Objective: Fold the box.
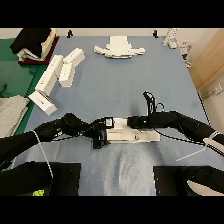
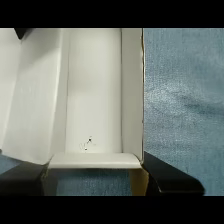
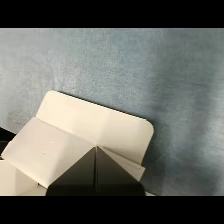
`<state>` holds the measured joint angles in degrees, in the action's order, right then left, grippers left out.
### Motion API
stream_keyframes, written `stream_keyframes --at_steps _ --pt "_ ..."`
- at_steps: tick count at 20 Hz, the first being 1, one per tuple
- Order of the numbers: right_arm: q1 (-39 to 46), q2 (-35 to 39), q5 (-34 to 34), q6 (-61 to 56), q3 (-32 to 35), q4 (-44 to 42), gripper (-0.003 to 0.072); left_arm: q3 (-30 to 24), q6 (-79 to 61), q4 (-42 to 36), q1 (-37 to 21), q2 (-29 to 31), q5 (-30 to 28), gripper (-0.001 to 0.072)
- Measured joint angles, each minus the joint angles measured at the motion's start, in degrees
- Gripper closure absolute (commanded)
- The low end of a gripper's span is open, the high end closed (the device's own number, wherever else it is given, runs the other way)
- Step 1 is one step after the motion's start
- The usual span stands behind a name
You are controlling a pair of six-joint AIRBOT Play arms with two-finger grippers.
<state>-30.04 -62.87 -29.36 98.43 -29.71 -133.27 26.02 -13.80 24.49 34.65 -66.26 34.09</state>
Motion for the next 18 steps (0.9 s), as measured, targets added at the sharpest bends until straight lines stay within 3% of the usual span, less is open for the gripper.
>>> stream_keyframes --at_steps 18 --pt "-0.24 1.07 -1.77 0.24 0.5 1.6 0.0683 0.0 0.09 0.0 0.07 -0.02 0.33 0.0227"
